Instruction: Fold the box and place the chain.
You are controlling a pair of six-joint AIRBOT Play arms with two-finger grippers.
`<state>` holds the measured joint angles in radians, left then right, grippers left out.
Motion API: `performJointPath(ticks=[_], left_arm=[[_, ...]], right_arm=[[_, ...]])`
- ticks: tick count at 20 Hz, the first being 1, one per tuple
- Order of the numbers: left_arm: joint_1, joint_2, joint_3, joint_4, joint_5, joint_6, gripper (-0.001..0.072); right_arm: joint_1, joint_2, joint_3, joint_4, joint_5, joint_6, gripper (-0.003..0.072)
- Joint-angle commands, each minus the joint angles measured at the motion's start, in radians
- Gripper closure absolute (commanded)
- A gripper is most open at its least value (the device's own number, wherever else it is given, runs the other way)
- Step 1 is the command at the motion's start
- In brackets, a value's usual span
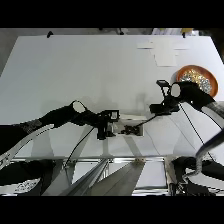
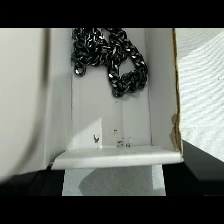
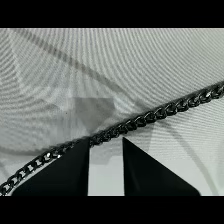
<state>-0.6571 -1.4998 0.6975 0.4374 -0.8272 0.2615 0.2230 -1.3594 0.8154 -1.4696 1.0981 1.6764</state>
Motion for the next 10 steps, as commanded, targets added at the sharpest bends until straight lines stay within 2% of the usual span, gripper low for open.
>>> performJointPath(ticks=[1,3,7,10], left_arm=[[0.001,0.001,0.000,0.000,0.000,0.000,0.0540],[0.001,0.001,0.000,0.000,0.000,0.000,0.0540],[0.001,0.001,0.000,0.000,0.000,0.000,0.0540],[0.001,0.001,0.000,0.000,0.000,0.000,0.0540]], right_arm=[[0.000,-0.004,0.000,0.002,0.020,0.001,0.0527],[0.000,-0.003,0.000,0.004,0.041,-0.011,0.0667],[0.011,0.026,0.000,0.005,0.111,-0.075,0.0667],[0.051,0.105,-0.001,0.009,0.143,-0.109,0.0667]])
